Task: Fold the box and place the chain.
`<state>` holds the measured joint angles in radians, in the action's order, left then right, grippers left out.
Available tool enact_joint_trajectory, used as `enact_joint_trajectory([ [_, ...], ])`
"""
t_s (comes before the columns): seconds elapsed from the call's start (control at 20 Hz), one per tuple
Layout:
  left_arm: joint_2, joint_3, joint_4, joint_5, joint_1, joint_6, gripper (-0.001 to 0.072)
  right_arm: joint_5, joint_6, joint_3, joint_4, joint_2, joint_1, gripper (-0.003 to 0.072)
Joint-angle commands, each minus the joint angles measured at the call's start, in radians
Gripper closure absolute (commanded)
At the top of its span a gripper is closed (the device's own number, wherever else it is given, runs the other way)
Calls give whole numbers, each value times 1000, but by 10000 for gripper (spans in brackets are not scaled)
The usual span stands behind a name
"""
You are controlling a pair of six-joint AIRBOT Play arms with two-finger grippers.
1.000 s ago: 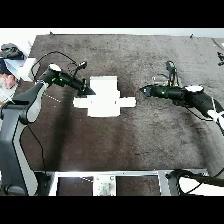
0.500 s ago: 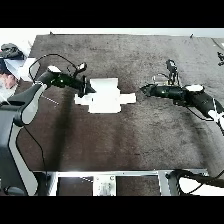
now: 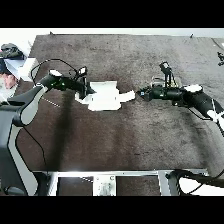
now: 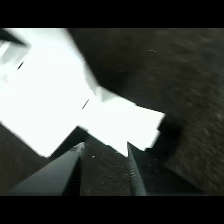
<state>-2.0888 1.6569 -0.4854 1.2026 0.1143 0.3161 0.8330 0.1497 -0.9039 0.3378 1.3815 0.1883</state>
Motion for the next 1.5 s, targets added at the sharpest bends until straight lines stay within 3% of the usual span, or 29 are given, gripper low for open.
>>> enact_joint_trajectory([
  [0.0,0,-2,-5,-16,1,5,692,86,-211,0,0,0,-18,340],
  [0.05,0,-2,-6,-14,1,5,693,97,-280,0,3,1,-40,339],
  [0.1,0,-2,-5,-13,1,5,692,94,-343,0,18,1,-72,282],
  [0.15,0,-2,-6,-14,1,5,693,82,-389,0,33,3,-105,151],
  [0.4,0,-2,-5,-13,1,5,692,-33,-504,0,97,77,-257,144],
  [0.5,0,-2,-5,-14,1,6,692,-80,-555,0,101,105,-288,142],
  [0.55,0,-2,-5,-15,1,6,692,-101,-581,0,101,115,-299,94],
  [0.8,0,-2,-4,-16,1,6,692,-195,-675,-2,101,152,-355,94],
  [1.45,0,-2,-3,-16,1,6,692,-378,-669,-109,73,241,-397,102],
])
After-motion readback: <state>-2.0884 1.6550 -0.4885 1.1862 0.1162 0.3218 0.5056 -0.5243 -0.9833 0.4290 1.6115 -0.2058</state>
